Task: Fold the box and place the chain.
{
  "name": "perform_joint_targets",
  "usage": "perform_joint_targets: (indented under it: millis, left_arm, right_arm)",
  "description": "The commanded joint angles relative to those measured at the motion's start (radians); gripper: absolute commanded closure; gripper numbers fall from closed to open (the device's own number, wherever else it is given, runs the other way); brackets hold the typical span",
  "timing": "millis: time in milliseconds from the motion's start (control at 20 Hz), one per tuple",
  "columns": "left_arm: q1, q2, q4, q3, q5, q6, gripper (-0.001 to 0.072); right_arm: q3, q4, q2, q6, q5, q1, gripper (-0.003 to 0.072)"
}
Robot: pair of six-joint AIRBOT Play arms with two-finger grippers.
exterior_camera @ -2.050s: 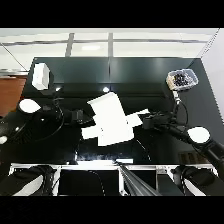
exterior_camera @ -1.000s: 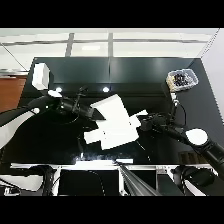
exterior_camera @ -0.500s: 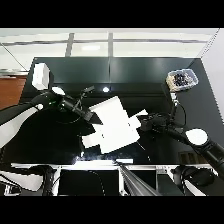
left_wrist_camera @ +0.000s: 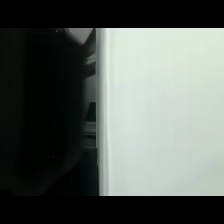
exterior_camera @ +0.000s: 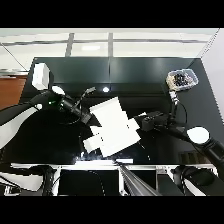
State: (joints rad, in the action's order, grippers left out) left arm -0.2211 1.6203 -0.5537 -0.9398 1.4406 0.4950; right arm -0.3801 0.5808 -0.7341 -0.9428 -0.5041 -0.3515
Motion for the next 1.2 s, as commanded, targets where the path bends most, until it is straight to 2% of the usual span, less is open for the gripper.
perform_joint_targets:
  millis: [0, 150, 300, 450, 600, 700, 850, 1150]
  left_arm:
    - [-0.024, -0.084, -0.117, 0.001, -0.05, 0.019, 0.0685]
    - [-0.091, -0.208, -0.108, 0.007, -0.148, -0.058, 0.0685]
    - [-0.175, -0.274, -0.167, 0.007, -0.301, -0.248, 0.0684]
    - [-0.247, -0.257, -0.269, 0.007, -0.402, -0.39, 0.0683]
    - [-0.304, -0.227, -0.339, 0.007, -0.501, -0.395, 0.0683]
    - [-0.322, -0.196, -0.342, 0.007, -0.561, -0.402, 0.0682]
    - [-0.322, -0.167, -0.306, 0.007, -0.576, -0.402, 0.0681]
    - [-0.319, -0.137, -0.309, 0.007, -0.573, -0.402, 0.0681]
  right_arm:
    - [-0.095, 0.295, 0.001, 0.001, -0.254, 0.091, 0.0053]
    - [-0.162, 0.474, 0.001, 0.001, -0.354, 0.13, 0.0052]
    - [-0.183, 0.42, 0.001, 0.001, -0.294, 0.133, 0.0053]
    - [-0.183, 0.351, 0.001, 0.0, -0.216, 0.133, 0.0053]
    - [-0.183, 0.196, 0.0, 0.006, -0.198, 0.132, 0.0053]
    - [-0.181, 0.242, -0.003, 0.116, -0.248, 0.113, 0.0053]
    - [-0.159, 0.412, -0.033, 0.288, -0.351, 0.042, 0.0053]
    - [-0.065, 0.46, -0.117, 0.47, -0.206, -0.063, 0.0053]
